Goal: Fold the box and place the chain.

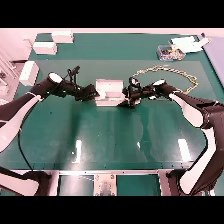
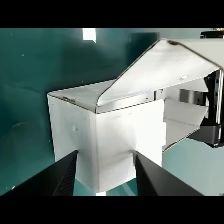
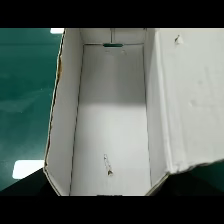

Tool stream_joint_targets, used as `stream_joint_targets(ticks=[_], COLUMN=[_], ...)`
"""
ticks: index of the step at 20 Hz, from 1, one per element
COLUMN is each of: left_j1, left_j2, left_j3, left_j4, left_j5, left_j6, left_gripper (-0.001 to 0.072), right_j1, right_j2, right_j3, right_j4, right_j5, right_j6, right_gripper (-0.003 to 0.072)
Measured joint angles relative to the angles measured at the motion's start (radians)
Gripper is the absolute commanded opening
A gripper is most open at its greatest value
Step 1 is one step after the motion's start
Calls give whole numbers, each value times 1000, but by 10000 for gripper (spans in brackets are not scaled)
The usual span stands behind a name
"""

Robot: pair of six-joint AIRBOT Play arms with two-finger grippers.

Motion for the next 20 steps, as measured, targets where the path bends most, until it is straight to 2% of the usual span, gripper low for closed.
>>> stream_joint_targets(ticks=[9, 20], left_j1=[-42, -68], left_j2=[0, -1], left_j3=[62, 90], left_j4=[192, 238], left_j5=[13, 2], left_j6=[-189, -255], left_gripper=[413, 413], right_j1=[0, 0], right_j2=[0, 0], right_j3=[0, 0], right_j4=[0, 0], right_j5=[0, 0], right_j6=[0, 0], right_gripper=[580, 580])
